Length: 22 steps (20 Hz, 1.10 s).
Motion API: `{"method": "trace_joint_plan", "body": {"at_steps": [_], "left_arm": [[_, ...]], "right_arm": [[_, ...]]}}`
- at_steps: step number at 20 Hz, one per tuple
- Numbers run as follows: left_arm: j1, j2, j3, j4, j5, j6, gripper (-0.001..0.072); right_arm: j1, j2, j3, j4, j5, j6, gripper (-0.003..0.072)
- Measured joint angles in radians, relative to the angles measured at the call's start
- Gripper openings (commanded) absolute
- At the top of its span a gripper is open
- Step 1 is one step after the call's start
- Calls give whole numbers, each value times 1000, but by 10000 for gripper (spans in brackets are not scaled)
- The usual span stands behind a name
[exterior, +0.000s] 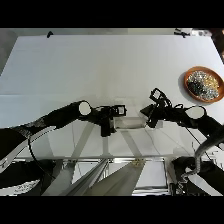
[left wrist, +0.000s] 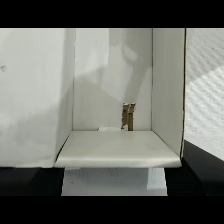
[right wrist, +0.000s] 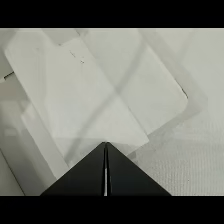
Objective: Fold the box and place the chain.
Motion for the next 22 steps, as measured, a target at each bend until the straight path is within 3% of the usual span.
{"method": "trace_joint_plan", "body": {"at_steps": [5,9,14,17,18,19,20,22], "left_arm": [[0,0,0,1,0,1,316],[0,0,0,0,0,0,316],[0,0,0,0,0,-1,316],[0,0,0,0,0,-1,316],[0,0,0,0,0,-1,316],[0,0,0,0,0,-1,316],[0,0,0,0,0,-1,316],[0,0,0,0,0,-2,316]], "right_arm": [[0,6,5,-12,22,17,8],[0,92,39,-61,76,20,5],[0,263,60,-312,282,20,7],[0,303,63,-523,417,20,9],[0,306,63,-575,441,20,53],[0,305,63,-600,453,20,306],[0,294,63,-605,454,20,431],[0,251,63,-590,420,17,400]]}}
